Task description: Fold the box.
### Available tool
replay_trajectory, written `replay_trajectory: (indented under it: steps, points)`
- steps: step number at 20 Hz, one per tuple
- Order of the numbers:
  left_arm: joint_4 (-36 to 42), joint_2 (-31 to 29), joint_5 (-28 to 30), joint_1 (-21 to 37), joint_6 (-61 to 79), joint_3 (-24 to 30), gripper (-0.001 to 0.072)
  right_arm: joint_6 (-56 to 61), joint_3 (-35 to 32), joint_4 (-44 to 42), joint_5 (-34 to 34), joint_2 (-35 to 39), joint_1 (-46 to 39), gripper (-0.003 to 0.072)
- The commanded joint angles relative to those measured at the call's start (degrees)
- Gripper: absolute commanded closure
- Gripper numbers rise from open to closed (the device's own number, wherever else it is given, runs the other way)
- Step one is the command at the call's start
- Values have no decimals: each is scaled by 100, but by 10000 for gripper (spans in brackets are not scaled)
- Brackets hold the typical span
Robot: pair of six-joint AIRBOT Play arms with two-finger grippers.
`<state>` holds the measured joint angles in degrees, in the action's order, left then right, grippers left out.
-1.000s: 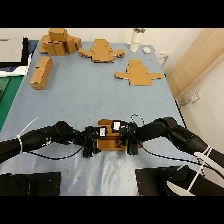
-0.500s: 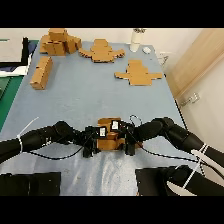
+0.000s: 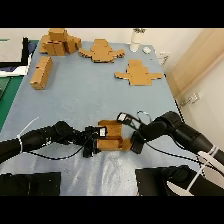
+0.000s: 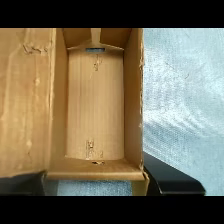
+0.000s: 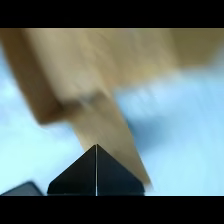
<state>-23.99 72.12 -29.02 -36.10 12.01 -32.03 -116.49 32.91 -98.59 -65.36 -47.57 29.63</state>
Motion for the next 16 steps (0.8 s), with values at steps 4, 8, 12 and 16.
replay_trajectory:
  steps: [4,8,12,16]
  points:
    - [0,2,-2,0,-4,-4,237,4242,236,2146,-898,645,-485,681]
    - [-2,2,0,0,-4,-4,237,4245,-227,1596,-369,407,-1250,682]
    - [0,2,0,0,-4,-4,237,3154,-791,-431,555,-15,-1353,682]
    - [0,2,0,0,-4,-4,237,2605,-828,-1379,704,-238,-1344,683]
